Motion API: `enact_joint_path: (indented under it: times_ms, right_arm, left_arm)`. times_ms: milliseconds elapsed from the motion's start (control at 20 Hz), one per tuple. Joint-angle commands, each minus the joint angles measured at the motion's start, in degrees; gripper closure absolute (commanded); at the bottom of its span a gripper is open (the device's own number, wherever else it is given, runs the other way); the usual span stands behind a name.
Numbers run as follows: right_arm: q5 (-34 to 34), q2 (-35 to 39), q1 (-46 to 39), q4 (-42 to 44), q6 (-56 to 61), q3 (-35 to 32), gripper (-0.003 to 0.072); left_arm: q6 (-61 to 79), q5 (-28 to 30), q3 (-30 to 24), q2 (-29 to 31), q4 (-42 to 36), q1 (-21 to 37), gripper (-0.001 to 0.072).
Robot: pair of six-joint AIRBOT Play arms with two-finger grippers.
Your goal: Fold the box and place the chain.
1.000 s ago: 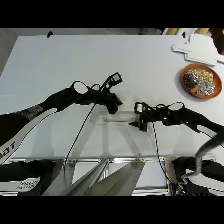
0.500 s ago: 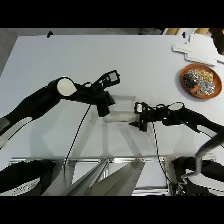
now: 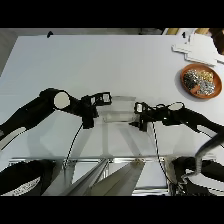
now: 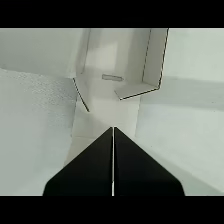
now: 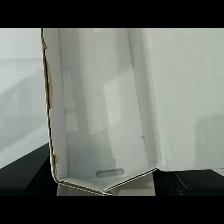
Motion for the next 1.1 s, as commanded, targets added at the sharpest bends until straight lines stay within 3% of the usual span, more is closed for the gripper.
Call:
enact_joint_path:
  times_ms: [0, 100, 200, 300, 350, 650, 850, 1050]
  right_arm:
    - [0.00, 0.00, 0.00, 0.02, 0.02, -0.02, 0.0389]
    - [0.00, 0.00, 0.00, 0.02, 0.02, 0.00, 0.0389]
    - [0.00, 0.00, 0.00, 0.02, 0.02, 0.00, 0.0389]
    - [0.00, 0.00, 0.00, 0.02, 0.02, 0.00, 0.0389]
    - [0.00, 0.00, 0.00, 0.02, 0.02, -0.02, 0.0389]
    - [0.00, 0.00, 0.02, 0.02, 0.02, 0.00, 0.0389]
    - [0.00, 0.00, 0.00, 0.02, 0.02, -0.02, 0.0389]
    - [0.00, 0.00, 0.00, 0.02, 0.02, 0.00, 0.0389]
  left_arm:
    - [6.58, 2.21, -2.03, -2.82, 1.01, 0.31, 0.0698]
    - [7.74, 2.23, -2.03, -5.68, 0.92, 0.79, 0.0675]
    - [10.25, 3.06, -2.03, -7.82, 0.26, 1.90, 0.0519]
    - [13.18, 5.03, -2.03, -8.41, -2.67, 3.23, 0.0471]
    - [15.89, 5.70, -2.03, -8.39, -4.79, 3.91, 0.0410]
    - [30.95, 5.53, -2.03, -8.50, -15.87, 5.46, 0.0409]
    - [33.27, 4.44, -2.03, -10.08, -16.85, 5.16, 0.0430]
    - [33.38, 1.55, -2.03, -10.36, -18.21, 3.41, 0.0565]
